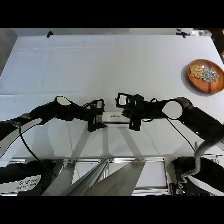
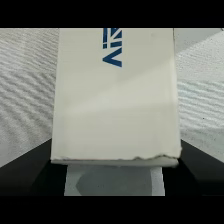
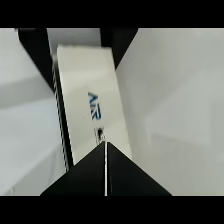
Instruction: Fold the box and place the chain.
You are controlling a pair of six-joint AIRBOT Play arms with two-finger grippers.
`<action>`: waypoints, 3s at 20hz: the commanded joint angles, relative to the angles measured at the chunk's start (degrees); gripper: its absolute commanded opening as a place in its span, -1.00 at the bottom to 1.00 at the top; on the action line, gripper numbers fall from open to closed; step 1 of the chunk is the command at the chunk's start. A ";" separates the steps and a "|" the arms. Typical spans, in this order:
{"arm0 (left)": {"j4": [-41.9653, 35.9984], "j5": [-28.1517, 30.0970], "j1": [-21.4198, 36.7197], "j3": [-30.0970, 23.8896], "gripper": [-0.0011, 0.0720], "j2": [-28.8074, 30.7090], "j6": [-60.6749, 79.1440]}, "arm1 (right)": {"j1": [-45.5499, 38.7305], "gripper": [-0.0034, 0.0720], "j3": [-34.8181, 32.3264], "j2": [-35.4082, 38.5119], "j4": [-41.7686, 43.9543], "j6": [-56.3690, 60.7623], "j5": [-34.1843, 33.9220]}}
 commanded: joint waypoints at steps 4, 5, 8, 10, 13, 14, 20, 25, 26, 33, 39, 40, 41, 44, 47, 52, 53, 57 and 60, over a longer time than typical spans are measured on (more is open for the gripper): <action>0.00 0.02 0.00 0.02 -0.22 0.04 -0.02 | 8.26 -0.89 -5.53 0.31 7.58 -7.72 -22.45; 0.00 0.04 0.00 0.02 -0.22 0.04 -0.02 | 9.75 -0.89 -6.56 -0.22 7.48 -9.03 -25.66; 0.00 0.04 0.00 0.02 -0.22 0.04 -0.02 | 11.56 -0.89 -8.09 -2.47 7.37 -10.08 -29.05; 0.00 0.07 0.00 0.02 -0.22 0.04 -0.02 | 11.56 -0.88 -8.74 -3.61 6.80 -10.19 -29.16; 0.00 0.02 0.00 0.02 -0.22 0.04 -0.02 | 11.56 -0.88 -11.06 -3.65 5.99 -10.16 -29.70; 0.00 0.04 0.00 0.02 -0.22 0.04 -0.02 | 11.72 -0.89 -12.55 -3.65 6.03 -10.16 -30.14; 0.00 0.04 0.00 0.02 -0.22 0.04 -0.02 | 19.91 -0.89 -21.33 -3.65 3.26 -10.25 -48.59; 0.00 0.04 0.00 0.02 -0.22 0.04 -0.02 | 23.50 -0.89 -23.45 -3.96 1.25 -10.23 -53.24; 0.00 0.04 0.00 0.02 -0.22 0.04 -0.02 | 24.17 -0.89 -23.80 -4.07 1.25 -10.23 -53.57; 0.00 0.04 0.00 0.02 -0.22 0.04 -0.02 | 26.97 -0.89 -25.09 -4.26 1.31 -10.25 -56.59; 0.00 0.04 0.00 0.02 -0.22 0.04 -0.02 | 26.21 -0.89 -24.96 0.09 3.80 -10.23 -65.48; 0.00 0.04 0.00 0.02 -0.22 0.04 -0.02 | 25.03 -0.89 -24.96 1.60 4.17 -10.23 -65.88; 0.00 0.04 0.00 0.02 -0.22 0.04 -0.02 | 23.45 -0.89 -24.96 3.48 4.66 -10.25 -66.31; 0.00 0.07 0.00 0.02 -0.22 0.04 -0.02 | 18.16 -0.89 -24.96 9.81 7.80 -10.23 -66.45; 0.00 0.07 0.00 0.02 -0.22 0.04 -0.02 | 13.62 -0.89 -24.96 17.20 18.95 -10.25 -65.75; 0.00 0.04 0.00 0.02 -0.22 0.04 -0.02 | 3.61 -0.89 -24.55 21.88 60.59 -25.68 -52.68; -0.02 0.02 0.00 0.02 -0.22 0.04 -0.02 | 1.38 -0.89 -24.04 21.77 69.96 -28.63 -52.33; 0.00 0.04 0.00 0.02 -0.22 0.04 -0.02 | -3.13 -0.88 -20.06 21.70 107.27 -54.58 -58.12; -0.02 0.02 0.00 0.02 -0.22 0.04 -0.02 | -3.13 -0.89 -15.41 21.33 144.23 -97.98 -79.54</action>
